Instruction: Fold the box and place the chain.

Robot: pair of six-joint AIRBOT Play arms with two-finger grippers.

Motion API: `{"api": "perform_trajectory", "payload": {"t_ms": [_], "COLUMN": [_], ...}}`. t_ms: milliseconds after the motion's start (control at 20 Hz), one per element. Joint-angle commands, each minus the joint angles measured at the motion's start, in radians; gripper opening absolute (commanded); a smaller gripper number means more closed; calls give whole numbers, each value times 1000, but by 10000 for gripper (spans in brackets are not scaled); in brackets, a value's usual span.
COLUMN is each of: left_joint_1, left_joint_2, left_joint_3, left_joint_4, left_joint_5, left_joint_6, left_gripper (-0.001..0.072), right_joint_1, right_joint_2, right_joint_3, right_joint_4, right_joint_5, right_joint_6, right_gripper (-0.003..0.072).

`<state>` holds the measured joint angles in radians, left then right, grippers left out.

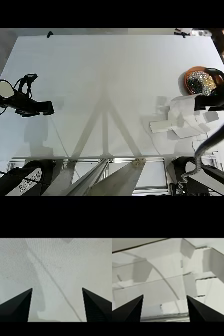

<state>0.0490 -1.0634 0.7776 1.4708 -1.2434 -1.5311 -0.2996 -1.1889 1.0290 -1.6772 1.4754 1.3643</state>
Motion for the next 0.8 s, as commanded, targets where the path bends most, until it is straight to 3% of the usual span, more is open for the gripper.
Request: {"api": "perform_trajectory", "payload": {"t_ms": [0, 300, 750], "left_joint_1": [0, -1, -1], "left_joint_2": [1, 1, 1], "left_joint_3": [0, 0, 0], "left_joint_4": [0, 1, 0], "left_joint_5": [0, 0, 0], "left_joint_6": [0, 0, 0], "left_gripper": [700, 700, 700], "right_joint_1": [-124, -270, -275], "right_joint_2": [-27, -125, -277], "right_joint_3": [15, 14, 14], "right_joint_4": [-45, -45, -78], "right_joint_5": [-111, -163, -196], "right_joint_6": [-154, -261, -293], "right_gripper": [607, 529, 500]}}
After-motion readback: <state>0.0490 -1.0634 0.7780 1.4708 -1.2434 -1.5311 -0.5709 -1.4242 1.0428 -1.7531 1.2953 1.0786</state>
